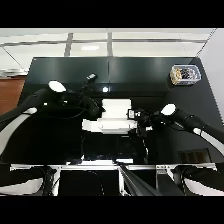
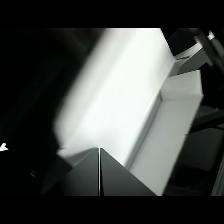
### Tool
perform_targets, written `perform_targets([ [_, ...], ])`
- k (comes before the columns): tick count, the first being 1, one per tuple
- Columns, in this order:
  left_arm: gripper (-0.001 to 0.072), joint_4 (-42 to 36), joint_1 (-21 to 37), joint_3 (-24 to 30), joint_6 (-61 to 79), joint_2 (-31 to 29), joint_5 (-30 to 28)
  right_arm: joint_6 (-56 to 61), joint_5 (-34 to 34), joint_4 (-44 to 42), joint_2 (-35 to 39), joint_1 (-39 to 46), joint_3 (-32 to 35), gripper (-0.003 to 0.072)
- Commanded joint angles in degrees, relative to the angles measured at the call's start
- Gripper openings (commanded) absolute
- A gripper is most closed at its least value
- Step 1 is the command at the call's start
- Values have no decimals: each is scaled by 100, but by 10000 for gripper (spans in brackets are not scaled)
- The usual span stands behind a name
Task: Fold the box and place the chain.
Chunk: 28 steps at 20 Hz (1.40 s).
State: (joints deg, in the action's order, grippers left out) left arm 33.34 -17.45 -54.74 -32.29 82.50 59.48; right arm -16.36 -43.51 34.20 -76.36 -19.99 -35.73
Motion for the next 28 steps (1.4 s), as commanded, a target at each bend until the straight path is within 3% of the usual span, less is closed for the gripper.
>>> perform_targets([
  [1,26,219,487,396,476,-911,315,9,11,-7,-2,-2,-2,417],
  [4,47,229,769,1266,1438,-1416,256,9,9,-7,-2,-2,-2,417],
  [5,297,273,756,1449,1867,-1394,238,9,9,-7,-2,-2,-2,417],
  [6,704,367,680,1587,2553,-1340,138,7,9,-7,-2,-2,-2,417],
  [9,708,968,273,1609,3495,-1172,-352,9,9,-7,-2,-2,-2,417],
  [12,708,1620,-350,1609,3709,-1137,-1399,9,9,-7,-2,-2,-2,417],
  [16,705,1580,-918,1609,3674,-1130,-1950,7,9,-7,-2,-2,-2,417],
  [18,633,1473,-997,1609,3493,-1117,-1928,7,9,-7,-2,-2,-2,417],
  [19,449,1436,-1005,1609,3394,-1117,-1869,7,9,-7,-2,-2,-2,417],
  [20,317,1257,-1008,1611,3327,-1117,-1814,9,9,-7,-2,-2,-2,417],
  [22,279,872,-1010,1609,3335,-1117,-1663,9,9,-7,-2,-2,-2,417],
  [28,274,254,-1014,1609,3335,-896,-1534,9,9,-7,-2,-2,-2,417],
])
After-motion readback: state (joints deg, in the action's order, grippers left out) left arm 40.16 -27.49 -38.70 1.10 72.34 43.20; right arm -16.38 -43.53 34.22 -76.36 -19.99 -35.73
